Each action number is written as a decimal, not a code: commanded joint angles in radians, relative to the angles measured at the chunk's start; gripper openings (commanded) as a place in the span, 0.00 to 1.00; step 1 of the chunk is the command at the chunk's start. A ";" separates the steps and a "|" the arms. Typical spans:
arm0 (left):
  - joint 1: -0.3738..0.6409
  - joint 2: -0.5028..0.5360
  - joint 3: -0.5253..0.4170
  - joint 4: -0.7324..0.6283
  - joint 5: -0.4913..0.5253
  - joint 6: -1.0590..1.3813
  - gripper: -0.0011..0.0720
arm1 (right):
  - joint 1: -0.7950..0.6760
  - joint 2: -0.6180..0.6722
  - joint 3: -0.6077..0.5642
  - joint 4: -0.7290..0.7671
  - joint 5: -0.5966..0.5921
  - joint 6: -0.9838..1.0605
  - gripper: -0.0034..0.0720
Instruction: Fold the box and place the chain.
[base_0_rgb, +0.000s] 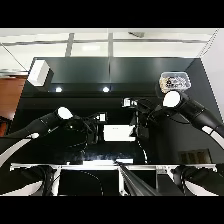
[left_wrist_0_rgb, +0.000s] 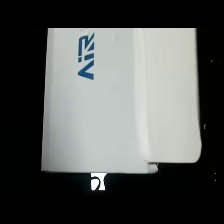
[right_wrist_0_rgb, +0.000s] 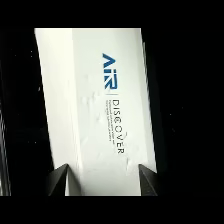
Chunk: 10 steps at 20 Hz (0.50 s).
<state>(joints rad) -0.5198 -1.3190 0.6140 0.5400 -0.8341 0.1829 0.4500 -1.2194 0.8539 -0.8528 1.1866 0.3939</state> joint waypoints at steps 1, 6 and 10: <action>0.000 0.000 0.000 0.000 0.000 0.000 0.42 | 0.007 0.003 0.000 0.003 -0.021 0.022 0.68; 0.000 0.000 0.000 0.000 0.000 0.000 0.42 | 0.007 0.008 0.000 0.009 -0.016 0.022 0.45; 0.000 0.000 0.000 0.000 0.000 0.000 0.42 | 0.007 0.008 0.000 0.014 -0.015 0.034 0.45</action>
<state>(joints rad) -0.5198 -1.3190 0.6140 0.5396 -0.8341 0.1829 0.4564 -1.2125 0.8536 -0.8459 1.1725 0.4175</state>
